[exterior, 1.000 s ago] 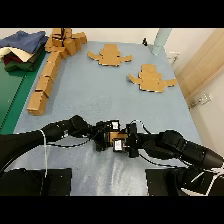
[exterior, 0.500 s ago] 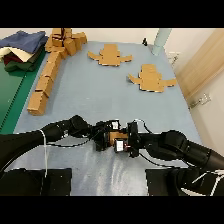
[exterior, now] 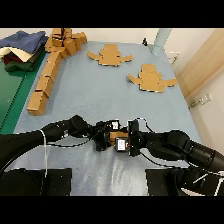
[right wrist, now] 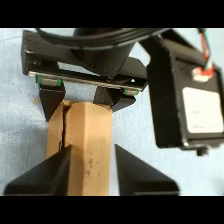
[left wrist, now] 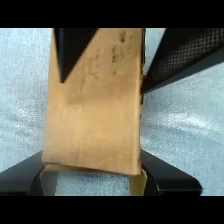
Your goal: Fold the box.
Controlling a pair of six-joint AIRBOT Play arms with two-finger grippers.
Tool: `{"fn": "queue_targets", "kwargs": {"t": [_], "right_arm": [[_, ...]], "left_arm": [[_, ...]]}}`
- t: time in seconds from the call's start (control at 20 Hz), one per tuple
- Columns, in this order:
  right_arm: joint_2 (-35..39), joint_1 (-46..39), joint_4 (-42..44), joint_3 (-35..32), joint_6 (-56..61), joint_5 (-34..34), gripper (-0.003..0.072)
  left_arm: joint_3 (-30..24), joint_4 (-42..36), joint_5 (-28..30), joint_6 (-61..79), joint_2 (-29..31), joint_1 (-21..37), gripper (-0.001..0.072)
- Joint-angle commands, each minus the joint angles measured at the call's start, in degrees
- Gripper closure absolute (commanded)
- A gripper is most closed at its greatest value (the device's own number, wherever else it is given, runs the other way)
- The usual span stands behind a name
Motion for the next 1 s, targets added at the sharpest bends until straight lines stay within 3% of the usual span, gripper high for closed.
{"fn": "queue_targets", "kwargs": {"t": [0.0, 0.1, 0.15, 0.45, 0.55, 0.75, 0.85, 0.95], "right_arm": [[0.1, 0.1, 0.1, 0.2, 0.0, -0.6, 0.0322], [0.0, 0.1, 0.1, 0.2, 0.0, -1.5, 0.0337], [0.0, 0.1, 0.2, 0.2, 0.0, -1.9, 0.0395], [-0.1, 0.1, 3.1, 0.2, 0.0, -3.5, 0.0405], [-0.1, 0.1, 3.1, 0.1, 0.0, -3.5, 0.0479], [-0.1, 0.1, 3.1, 0.1, 0.0, -3.6, 0.0484], [-0.1, 0.1, 3.1, 0.1, 0.0, -3.6, 0.0537], [-0.1, 0.1, 3.1, 0.1, 0.0, -3.9, 0.0536]], "left_arm": [[0.0, 0.0, 0.0, 0.0, 0.0, 0.0, 0.0359], [0.0, 0.0, 0.0, 0.0, 0.0, 0.0, 0.036], [0.0, 0.0, 0.0, 0.0, 0.0, 0.0, 0.036], [0.0, 0.0, 0.0, 0.0, 0.0, 0.0, 0.036], [0.0, 0.0, 0.0, 0.0, 0.0, 0.0, 0.036], [0.0, 0.0, 0.0, 0.0, 0.0, 0.0, 0.036], [0.0, 0.0, 0.0, 0.0, 0.0, 0.0, 0.036], [0.0, 0.0, 0.0, 0.0, 0.0, 0.0, 0.036]]}}
